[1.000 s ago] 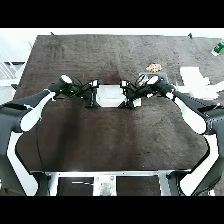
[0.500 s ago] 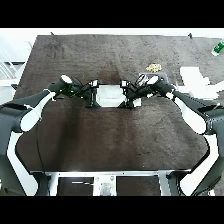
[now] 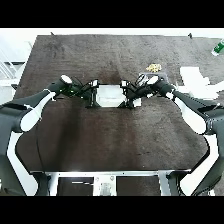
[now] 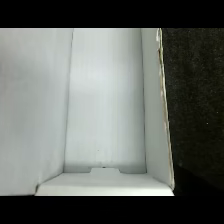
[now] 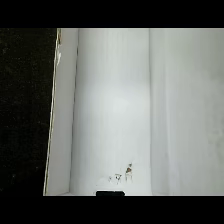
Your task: Fold the box and place the chain.
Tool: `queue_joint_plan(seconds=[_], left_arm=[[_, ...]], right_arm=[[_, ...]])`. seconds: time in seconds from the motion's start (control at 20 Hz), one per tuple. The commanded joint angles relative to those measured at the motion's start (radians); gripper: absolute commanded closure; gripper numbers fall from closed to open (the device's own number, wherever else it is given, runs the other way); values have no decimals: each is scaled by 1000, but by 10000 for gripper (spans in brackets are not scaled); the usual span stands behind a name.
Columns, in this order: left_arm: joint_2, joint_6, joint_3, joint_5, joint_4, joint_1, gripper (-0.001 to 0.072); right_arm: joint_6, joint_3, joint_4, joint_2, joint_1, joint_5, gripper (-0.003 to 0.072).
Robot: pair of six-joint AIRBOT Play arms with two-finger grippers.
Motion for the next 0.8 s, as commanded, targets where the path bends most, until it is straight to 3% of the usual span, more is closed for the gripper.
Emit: queue_joint_plan(seconds=[0.0,0.05,0.15,0.75], left_arm=[[0,0,1,-1,-2,0,86],[0,0,1,0,-2,0,86],[0,0,1,0,-2,0,86],[0,-35,1,2,0,0,86]], right_arm=[[0,0,1,-1,2,0,172],[0,0,2,1,2,3,161],[5,1,1,8,-2,24,-34],[63,0,-10,94,-105,143,-34]])
